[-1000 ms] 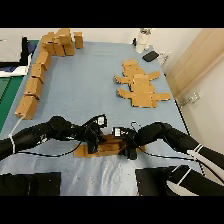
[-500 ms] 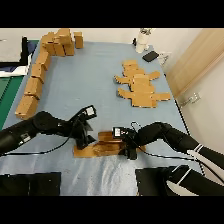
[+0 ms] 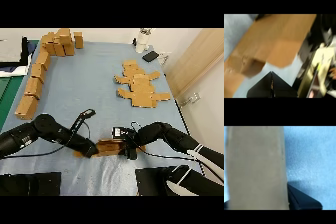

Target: Fold the box.

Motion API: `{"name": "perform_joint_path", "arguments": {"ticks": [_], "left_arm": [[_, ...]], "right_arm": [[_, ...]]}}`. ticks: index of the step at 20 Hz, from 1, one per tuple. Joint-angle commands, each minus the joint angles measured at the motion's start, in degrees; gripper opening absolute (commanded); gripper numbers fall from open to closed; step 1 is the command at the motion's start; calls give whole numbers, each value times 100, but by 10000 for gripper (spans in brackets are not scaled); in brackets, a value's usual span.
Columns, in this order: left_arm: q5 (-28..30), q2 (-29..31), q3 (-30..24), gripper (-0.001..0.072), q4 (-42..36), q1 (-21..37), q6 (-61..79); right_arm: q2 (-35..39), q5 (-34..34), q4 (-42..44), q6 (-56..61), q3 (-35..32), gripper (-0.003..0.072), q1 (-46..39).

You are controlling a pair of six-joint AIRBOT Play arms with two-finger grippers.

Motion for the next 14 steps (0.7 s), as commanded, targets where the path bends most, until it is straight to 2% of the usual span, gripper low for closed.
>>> {"name": "perform_joint_path", "arguments": {"ticks": [1, 3, 5, 8, 14], "left_arm": [[1113, -494, 140, 8, -1325, 33, 68], [1606, -710, 243, 8, -1346, 105, 66], [1818, -905, 245, 8, -1244, 136, 63], [1867, -1200, 245, 7, -822, 229, -50], [1851, -1346, 245, 7, -717, 251, -46]], "right_arm": [[2, 2, -2, 0, 7, 430, 4], [2, 2, 0, 0, 7, 430, 4], [4, 2, 2, 0, 7, 430, 4], [4, 2, 4, 0, 7, 430, 4], [186, 9, 20, 4, 9, 443, 4]]}}
